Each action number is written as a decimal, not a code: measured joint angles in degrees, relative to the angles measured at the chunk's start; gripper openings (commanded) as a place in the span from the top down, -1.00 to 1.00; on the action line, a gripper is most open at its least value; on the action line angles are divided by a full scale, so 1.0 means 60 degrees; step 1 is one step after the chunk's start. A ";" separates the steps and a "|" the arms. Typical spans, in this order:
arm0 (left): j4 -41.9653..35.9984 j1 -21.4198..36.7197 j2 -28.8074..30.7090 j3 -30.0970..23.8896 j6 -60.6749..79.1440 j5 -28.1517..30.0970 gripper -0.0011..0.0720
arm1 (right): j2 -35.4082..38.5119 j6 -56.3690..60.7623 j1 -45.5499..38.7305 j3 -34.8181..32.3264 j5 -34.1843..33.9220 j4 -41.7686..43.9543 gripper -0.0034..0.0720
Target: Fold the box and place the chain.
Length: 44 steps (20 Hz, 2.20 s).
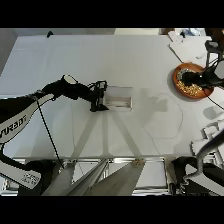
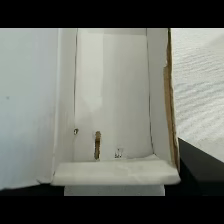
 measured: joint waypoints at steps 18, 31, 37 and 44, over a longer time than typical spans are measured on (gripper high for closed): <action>0.0000 0.0000 0.0000 0.0000 -0.0004 0.0000 0.21 | -0.5162 -0.0528 -0.1800 0.2167 -0.1647 0.0911 0.88; 0.0000 0.0000 0.0000 0.0000 -0.0004 0.0000 0.21 | -0.3111 -0.2084 -0.1810 0.2204 -0.0197 0.1071 0.88; 0.0000 0.0000 0.0000 0.0000 -0.0004 0.0000 0.21 | -0.1512 -0.3391 -0.1708 0.2204 0.1009 0.1308 0.89; 0.0000 0.0000 0.0000 0.0000 -0.0004 0.0000 0.21 | -0.0729 -0.3785 0.0193 0.2204 0.2113 0.1566 0.89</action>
